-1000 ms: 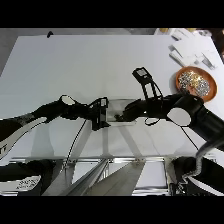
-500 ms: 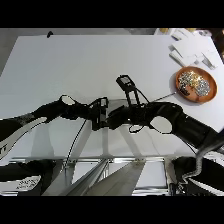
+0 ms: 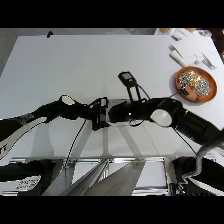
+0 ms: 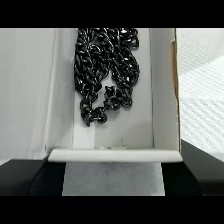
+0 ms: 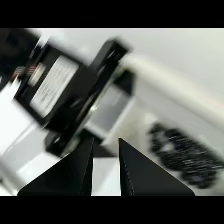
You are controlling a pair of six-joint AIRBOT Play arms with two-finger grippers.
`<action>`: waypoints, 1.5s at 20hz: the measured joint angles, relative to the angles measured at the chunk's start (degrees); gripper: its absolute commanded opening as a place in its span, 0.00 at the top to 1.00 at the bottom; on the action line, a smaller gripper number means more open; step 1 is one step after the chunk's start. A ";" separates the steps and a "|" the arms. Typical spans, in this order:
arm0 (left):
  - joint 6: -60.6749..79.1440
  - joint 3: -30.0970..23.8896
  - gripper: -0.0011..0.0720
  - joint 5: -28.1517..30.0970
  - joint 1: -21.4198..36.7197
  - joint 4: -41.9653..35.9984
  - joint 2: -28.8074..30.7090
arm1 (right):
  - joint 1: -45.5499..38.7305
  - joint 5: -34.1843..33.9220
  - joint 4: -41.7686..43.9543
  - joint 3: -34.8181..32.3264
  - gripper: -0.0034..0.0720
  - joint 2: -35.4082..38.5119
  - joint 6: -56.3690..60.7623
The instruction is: Fold the box and place the chain.
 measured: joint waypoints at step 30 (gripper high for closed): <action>0.02 0.00 0.84 0.00 0.00 0.00 0.00 | -24.61 16.94 -22.38 2.75 0.42 -18.36 8.28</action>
